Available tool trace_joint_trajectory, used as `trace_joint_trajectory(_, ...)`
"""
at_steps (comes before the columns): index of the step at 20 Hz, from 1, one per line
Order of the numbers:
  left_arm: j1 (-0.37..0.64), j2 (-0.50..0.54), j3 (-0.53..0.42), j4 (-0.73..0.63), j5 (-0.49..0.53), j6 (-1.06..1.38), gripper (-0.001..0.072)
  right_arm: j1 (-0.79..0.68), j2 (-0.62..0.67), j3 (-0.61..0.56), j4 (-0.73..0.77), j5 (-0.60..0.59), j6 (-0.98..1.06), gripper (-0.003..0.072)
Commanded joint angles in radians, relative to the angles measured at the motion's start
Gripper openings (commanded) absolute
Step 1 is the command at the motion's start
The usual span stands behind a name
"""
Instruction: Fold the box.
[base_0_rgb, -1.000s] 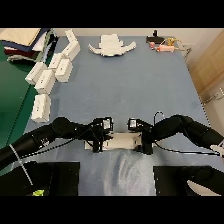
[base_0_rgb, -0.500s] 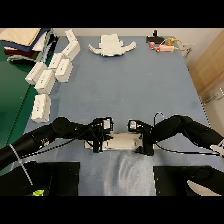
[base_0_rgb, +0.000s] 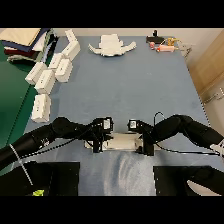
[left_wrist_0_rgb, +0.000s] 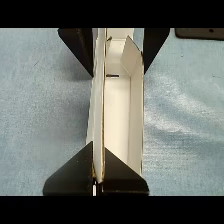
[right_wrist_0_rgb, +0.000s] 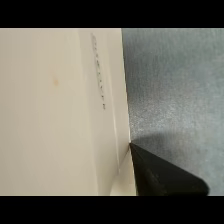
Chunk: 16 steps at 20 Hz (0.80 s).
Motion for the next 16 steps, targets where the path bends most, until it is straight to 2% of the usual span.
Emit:
trace_joint_trajectory(1, 0.0, 0.001, 0.001, 0.0, 0.0, 0.0, 0.0014, 0.001, 0.0, 0.001, -0.003, 0.029, 0.001, 0.0709)
trace_joint_trajectory(10, 0.0, 0.001, 0.001, 0.0, 0.0, 0.0, 0.0014, 0.008, 0.006, 0.001, -0.008, 0.036, 0.001, 0.0709)
trace_joint_trajectory(16, 0.0, 0.001, 0.001, 0.0, 0.001, 0.0, 0.0014, 0.008, 0.1, -0.012, -0.059, 0.029, -0.021, 0.0709)
